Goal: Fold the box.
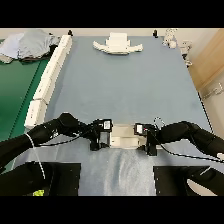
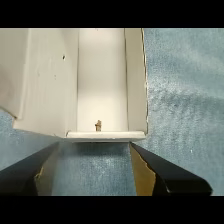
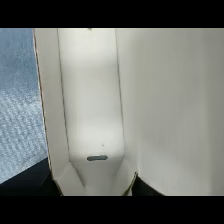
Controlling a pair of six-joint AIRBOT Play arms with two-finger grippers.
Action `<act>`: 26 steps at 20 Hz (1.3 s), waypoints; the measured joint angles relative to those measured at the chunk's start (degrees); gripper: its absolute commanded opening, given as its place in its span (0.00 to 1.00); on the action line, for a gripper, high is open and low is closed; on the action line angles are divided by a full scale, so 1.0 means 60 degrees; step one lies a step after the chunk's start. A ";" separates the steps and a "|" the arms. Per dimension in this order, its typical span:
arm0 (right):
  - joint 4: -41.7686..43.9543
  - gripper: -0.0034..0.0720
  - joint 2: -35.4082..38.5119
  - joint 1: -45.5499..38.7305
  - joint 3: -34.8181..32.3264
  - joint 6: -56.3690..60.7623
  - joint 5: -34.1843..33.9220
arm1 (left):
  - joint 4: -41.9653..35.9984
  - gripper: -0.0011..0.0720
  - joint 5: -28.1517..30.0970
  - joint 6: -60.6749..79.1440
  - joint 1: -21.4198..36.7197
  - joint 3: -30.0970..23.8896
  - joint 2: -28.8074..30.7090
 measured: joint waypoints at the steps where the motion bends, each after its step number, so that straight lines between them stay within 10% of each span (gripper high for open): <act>1: 0.0004 0.72 0.0000 0.0000 0.0000 -0.0004 0.0000 | -0.0011 0.97 -0.0015 -0.0004 -0.0011 0.0000 -0.0033; 26: 0.0022 0.72 0.0000 0.0000 0.0000 0.0004 0.0015 | 0.0317 0.97 0.0233 -0.0798 -0.0328 -0.0149 0.0124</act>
